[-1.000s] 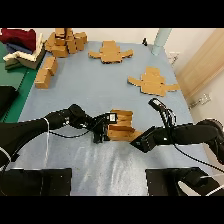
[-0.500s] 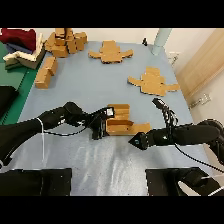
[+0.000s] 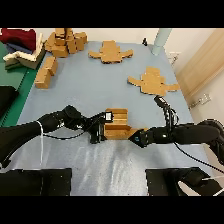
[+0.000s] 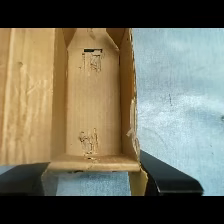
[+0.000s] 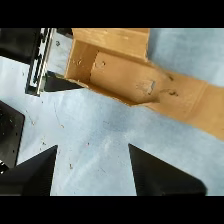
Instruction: Fold the box.
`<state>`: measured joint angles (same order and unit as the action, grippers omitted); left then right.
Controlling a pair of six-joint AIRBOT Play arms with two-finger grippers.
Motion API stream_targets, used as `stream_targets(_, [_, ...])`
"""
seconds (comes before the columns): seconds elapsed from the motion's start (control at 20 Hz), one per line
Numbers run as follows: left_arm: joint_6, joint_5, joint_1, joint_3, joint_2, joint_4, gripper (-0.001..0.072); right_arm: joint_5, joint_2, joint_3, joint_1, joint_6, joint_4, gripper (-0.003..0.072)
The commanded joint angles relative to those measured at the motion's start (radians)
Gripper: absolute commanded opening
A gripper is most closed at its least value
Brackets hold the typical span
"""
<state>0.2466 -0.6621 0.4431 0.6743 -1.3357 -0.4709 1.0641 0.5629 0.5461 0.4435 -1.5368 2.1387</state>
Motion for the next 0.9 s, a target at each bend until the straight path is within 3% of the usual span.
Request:
stream_targets(0.0, [0.004,-0.003,0.0,-0.002,-0.006,-0.004,0.0388,-0.021,-0.001,0.001,0.001,0.001,-0.004,0.071])
stream_targets(0.45, [0.007,-0.002,-0.001,-0.002,-0.011,-0.008,0.0388,-0.054,0.005,0.001,0.001,0.039,0.01,0.071])
stream_targets(0.65, [0.007,-0.002,-0.001,-0.002,-0.011,-0.007,0.0388,-0.061,0.071,0.0,0.001,0.05,0.022,0.0707])
stream_targets(0.7, [0.007,-0.002,-0.001,-0.002,-0.011,-0.007,0.0388,-0.068,0.099,0.0,0.001,0.077,0.037,0.0664])
stream_targets(0.75, [0.007,-0.002,-0.001,-0.002,-0.011,-0.007,0.0388,-0.091,0.132,0.001,0.001,0.098,0.083,0.0444])
stream_targets(0.8, [0.007,-0.002,-0.001,-0.002,-0.011,-0.007,0.0388,-0.137,0.163,0.002,0.001,0.105,0.14,0.0129])
stream_targets(0.85, [0.007,-0.002,-0.001,-0.002,-0.011,-0.007,0.0388,-0.193,0.196,0.006,0.001,0.079,0.176,0.0002])
